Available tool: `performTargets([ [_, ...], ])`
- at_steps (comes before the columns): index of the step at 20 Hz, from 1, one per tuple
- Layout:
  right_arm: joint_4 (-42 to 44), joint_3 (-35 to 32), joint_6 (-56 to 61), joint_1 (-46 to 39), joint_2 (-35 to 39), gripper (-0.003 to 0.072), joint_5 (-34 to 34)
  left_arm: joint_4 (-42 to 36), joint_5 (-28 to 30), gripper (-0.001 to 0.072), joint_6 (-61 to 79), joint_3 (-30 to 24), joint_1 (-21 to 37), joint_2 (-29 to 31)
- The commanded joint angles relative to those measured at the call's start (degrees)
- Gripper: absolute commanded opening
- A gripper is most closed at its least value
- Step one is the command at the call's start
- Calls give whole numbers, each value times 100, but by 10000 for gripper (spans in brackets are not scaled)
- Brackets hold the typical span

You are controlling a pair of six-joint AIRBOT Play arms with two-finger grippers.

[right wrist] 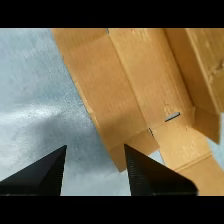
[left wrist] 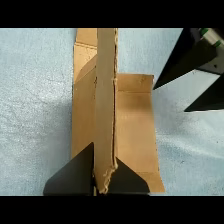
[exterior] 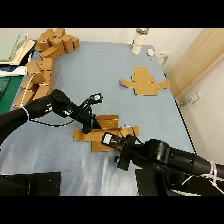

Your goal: Fold the box.

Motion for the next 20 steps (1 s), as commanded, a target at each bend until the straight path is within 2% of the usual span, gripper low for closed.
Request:
performTargets([
  [1,-529,-83,-181,129,-459,540,479,-4,0,14,0,-2,0,2],
  [6,-1196,-72,-153,127,-787,537,778,-4,-2,15,0,-2,0,2],
  [12,-2551,-72,1261,127,-780,536,772,-4,0,14,0,-2,0,2],
  [16,-2579,-70,2024,127,-678,536,769,-4,0,14,0,-2,0,2],
  [20,-2433,-66,2194,127,-496,537,778,-4,0,14,0,-2,0,2],
])
